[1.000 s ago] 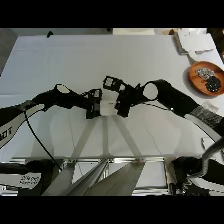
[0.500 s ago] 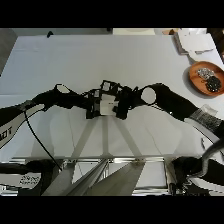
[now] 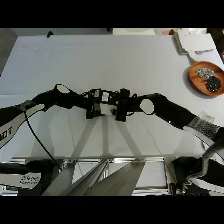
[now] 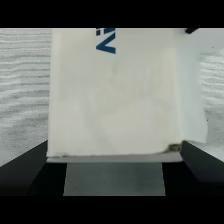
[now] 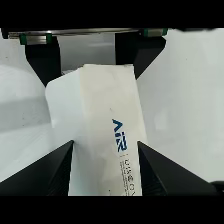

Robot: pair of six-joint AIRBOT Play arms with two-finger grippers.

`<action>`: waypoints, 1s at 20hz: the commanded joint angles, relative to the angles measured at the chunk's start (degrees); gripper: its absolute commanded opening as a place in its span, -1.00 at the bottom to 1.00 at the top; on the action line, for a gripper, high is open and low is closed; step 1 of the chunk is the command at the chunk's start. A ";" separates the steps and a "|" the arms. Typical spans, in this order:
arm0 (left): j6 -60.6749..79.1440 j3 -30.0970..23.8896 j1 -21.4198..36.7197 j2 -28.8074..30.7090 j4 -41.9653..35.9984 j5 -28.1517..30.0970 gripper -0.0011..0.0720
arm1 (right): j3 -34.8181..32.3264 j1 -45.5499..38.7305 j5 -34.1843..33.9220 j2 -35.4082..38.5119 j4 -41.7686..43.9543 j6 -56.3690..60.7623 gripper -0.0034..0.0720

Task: Fold the box and place the chain.

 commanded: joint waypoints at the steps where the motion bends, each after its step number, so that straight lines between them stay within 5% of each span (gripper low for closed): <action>1: 0.02 -0.02 0.04 0.02 0.02 0.02 -0.39 | -0.68 0.09 -3.72 0.59 -0.13 -0.28 0.14; 8: 0.02 -0.02 0.04 0.02 0.02 0.02 -0.39 | -0.70 0.09 -4.72 2.95 -0.15 -0.33 0.14; 11: 0.02 -0.02 0.04 0.02 0.02 0.02 -0.39 | -1.11 0.09 -4.90 2.67 -0.15 -0.46 -0.15; 20: 0.02 -0.02 0.04 0.02 0.02 0.02 -0.39 | -4.70 0.09 -6.05 2.64 -0.13 -0.44 -0.15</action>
